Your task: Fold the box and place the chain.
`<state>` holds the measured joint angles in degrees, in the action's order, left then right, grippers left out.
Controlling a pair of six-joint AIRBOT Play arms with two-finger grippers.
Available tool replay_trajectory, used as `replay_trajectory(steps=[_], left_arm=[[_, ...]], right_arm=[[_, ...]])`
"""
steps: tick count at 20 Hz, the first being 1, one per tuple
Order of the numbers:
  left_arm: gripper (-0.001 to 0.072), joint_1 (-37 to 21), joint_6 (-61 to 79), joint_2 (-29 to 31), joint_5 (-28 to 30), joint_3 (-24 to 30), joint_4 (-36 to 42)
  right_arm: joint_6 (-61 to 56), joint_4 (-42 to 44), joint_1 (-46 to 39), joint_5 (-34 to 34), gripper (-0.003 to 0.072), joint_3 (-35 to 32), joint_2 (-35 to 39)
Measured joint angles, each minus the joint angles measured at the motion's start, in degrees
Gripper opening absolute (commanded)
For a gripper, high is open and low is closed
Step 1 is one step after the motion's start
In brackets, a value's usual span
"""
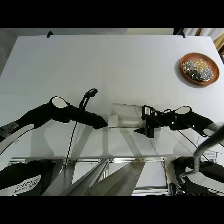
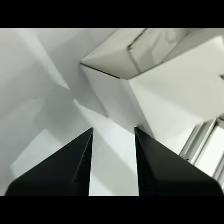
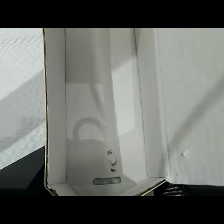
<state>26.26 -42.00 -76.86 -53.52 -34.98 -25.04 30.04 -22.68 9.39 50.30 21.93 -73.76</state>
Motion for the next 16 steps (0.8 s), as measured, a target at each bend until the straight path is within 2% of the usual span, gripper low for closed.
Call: replay_trajectory(steps=[6,7,8,13,16], left_arm=[[0.0468,1.7,1.6,0.5,1.3,0.0,2.7],[0.051,1.8,1.8,0.6,1.4,0.0,2.8],[0.052,1.9,1.8,0.7,1.6,0.0,3.0],[0.0512,1.9,1.6,2.1,0.9,0.0,3.5],[0.0512,1.9,-0.6,2.6,1.3,0.0,0.2]], right_arm=[[0.1,-0.1,0.0,0.0,0.0323,0.0,0.0],[0.1,-0.1,0.0,0.0,0.0323,0.0,0.0],[0.0,0.0,0.0,0.1,0.0323,0.0,0.0],[-0.1,0.0,0.0,-0.1,0.0323,0.0,0.0],[-0.1,0.0,0.0,-0.1,0.0323,0.0,0.0]])
